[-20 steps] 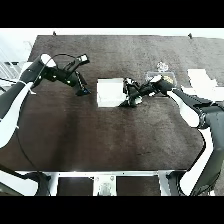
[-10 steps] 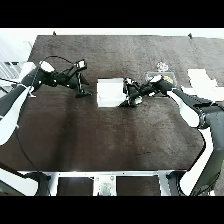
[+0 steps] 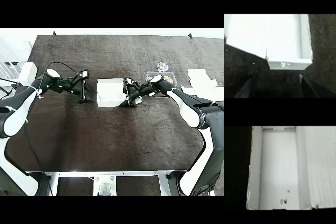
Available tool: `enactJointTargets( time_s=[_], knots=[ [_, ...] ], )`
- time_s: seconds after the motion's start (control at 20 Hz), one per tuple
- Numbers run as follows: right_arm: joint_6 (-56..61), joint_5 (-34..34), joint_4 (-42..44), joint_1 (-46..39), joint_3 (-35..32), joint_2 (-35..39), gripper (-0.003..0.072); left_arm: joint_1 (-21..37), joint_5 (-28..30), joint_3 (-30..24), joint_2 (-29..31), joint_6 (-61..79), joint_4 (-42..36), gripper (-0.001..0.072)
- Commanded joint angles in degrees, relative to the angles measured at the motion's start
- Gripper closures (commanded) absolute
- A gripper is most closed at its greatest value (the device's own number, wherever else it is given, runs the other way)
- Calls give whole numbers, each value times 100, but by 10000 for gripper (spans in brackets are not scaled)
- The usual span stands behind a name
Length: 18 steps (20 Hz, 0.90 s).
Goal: Fold the box and place the chain.
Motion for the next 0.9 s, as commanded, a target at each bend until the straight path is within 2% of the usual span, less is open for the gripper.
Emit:
enactJointTargets(
  time_s=[0.0, 0.85],
  knots=[
    [0, 0, 0, -4, 4, -2, 129, 2, -221, 140, -190, 247, -308, 19],
    [0, 0, 0, -4, 4, -2, 129, -90, -481, 186, -271, 317, -245, 18]
  ],
)
